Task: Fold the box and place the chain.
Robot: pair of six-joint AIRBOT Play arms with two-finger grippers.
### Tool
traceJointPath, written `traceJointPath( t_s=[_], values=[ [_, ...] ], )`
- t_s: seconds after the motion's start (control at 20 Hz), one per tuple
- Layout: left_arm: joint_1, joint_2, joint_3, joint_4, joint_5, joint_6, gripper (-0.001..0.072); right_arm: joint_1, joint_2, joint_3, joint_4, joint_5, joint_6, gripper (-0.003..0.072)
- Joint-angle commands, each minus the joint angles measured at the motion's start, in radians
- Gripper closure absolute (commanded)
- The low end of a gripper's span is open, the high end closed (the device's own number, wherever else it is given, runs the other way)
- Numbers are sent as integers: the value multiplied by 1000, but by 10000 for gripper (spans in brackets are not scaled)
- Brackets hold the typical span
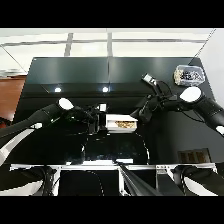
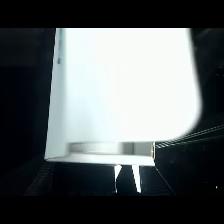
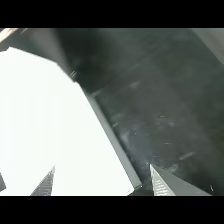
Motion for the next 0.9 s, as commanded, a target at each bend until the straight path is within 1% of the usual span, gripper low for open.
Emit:
traceJointPath(
  t_s=[0.0, 0.1, 0.2, 0.4, 0.7, 0.75, 0.8, 0.85],
  values=[
    [-1, -1, 0, 1, 3, 0, 308, 18, -3, 8, -27, 75, -196, -34],
    [-1, -1, 0, 2, 3, 0, 308, 46, -4, 8, -31, 53, -241, -34],
    [-1, -1, 0, 2, 3, 0, 308, 71, -6, 3, -46, 27, -245, -34],
    [-1, -1, 0, 2, 3, 0, 308, 77, -19, -7, -76, 21, -244, -34],
    [-1, -1, 0, 2, 3, 0, 308, 99, -47, -9, -76, 5, -245, -34],
    [-1, -1, 0, 2, 3, 0, 308, 99, -47, -9, -73, 3, -245, -25],
    [-1, -1, 0, 2, 3, 0, 308, 99, -47, -9, -73, 3, -245, 60],
    [-1, -1, 0, 2, 3, 0, 308, 99, -47, -9, -72, 3, -245, 110]
  ],
)
